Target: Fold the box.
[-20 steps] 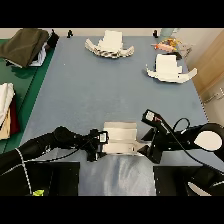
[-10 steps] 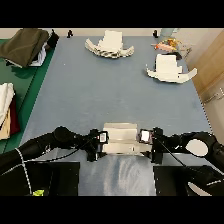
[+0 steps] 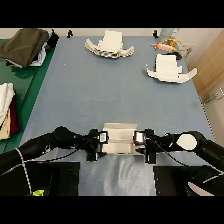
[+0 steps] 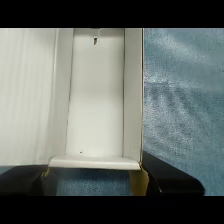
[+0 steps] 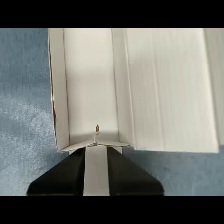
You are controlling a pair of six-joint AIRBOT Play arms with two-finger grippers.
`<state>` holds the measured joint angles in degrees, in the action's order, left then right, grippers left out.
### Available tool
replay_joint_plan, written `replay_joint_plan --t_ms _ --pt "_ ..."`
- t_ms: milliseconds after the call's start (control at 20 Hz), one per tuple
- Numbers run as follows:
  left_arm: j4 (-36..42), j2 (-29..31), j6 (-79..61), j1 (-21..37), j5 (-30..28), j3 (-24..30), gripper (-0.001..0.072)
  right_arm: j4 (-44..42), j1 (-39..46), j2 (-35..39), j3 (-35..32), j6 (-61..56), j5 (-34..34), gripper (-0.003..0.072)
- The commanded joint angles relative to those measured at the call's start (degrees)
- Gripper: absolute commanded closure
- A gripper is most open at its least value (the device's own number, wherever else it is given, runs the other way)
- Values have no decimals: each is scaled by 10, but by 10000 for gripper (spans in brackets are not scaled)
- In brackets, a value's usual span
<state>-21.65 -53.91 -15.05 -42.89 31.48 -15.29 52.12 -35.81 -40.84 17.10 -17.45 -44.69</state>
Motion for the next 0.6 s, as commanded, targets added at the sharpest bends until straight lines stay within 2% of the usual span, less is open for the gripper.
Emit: replay_joint_plan --t_ms 0,100,150,200,250,300,550 --pt "0 0 0 0 0 0 201 -45 0 -12 0 46 18 488" --pt "0 0 0 0 0 0 201 -55 -1 -19 0 47 17 487" --pt "0 0 0 0 0 0 201 -57 -5 -25 0 47 20 460" --pt "0 0 0 0 0 0 201 -57 -14 -31 0 46 27 330" --pt "0 0 0 0 0 0 201 -62 -21 -38 0 47 37 106" --pt "0 0 0 0 0 0 201 -65 -29 -47 0 47 49 11" --pt "0 0 0 0 0 0 201 -64 -32 -55 1 45 50 12"
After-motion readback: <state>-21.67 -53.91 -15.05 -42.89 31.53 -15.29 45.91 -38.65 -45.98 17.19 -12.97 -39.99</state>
